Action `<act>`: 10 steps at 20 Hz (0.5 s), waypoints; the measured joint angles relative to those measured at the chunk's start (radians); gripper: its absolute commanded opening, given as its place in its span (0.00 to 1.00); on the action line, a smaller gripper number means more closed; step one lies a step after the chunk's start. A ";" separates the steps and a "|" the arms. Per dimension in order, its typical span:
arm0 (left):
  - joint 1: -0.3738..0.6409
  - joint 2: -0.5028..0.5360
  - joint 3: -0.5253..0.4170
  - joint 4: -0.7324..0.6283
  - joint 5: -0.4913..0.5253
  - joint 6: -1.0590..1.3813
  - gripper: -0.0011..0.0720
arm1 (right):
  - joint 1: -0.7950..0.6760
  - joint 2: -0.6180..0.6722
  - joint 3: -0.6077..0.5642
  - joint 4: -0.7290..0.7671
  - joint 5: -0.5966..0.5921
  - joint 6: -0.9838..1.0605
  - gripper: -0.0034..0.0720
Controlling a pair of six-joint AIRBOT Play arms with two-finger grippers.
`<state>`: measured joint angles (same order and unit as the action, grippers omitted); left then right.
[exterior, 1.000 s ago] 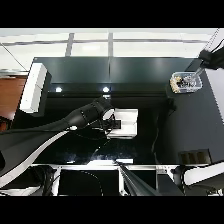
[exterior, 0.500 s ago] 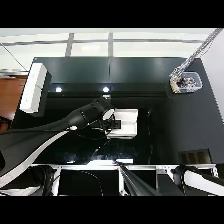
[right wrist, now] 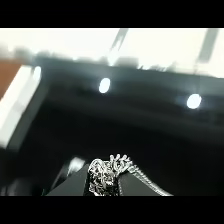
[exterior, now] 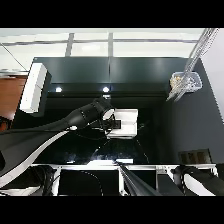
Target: Fold the box and place the chain.
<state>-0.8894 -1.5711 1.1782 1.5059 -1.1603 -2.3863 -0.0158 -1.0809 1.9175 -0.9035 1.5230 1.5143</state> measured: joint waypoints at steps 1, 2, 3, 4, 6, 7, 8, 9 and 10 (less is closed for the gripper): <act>0.000 0.000 0.000 0.000 0.000 0.000 0.05 | 0.036 0.005 0.000 -0.019 0.020 0.000 0.05; 0.000 0.000 0.000 0.000 0.000 0.000 0.05 | 0.072 0.009 0.000 -0.035 0.039 0.000 0.05; 0.000 0.000 0.000 0.000 0.000 0.000 0.05 | 0.103 0.011 0.000 -0.048 0.051 0.000 0.05; 0.000 0.000 0.000 0.000 0.000 0.000 0.05 | 0.135 0.014 0.000 -0.060 0.065 0.000 0.05; 0.000 0.000 0.000 0.000 0.000 0.000 0.05 | 0.190 0.016 0.000 -0.074 0.081 0.000 0.05; 0.000 0.000 0.000 0.000 0.000 0.000 0.05 | 0.215 0.018 0.000 -0.080 0.087 0.000 0.05; 0.000 0.000 0.000 0.000 0.000 0.000 0.05 | 0.239 0.018 0.000 -0.085 0.090 0.000 0.05; 0.000 0.000 0.000 0.000 0.000 0.000 0.05 | 0.258 0.018 0.000 -0.089 0.095 -0.001 0.05; 0.000 0.000 0.000 0.000 0.000 0.001 0.05 | 0.275 0.018 0.000 -0.093 0.097 -0.001 0.05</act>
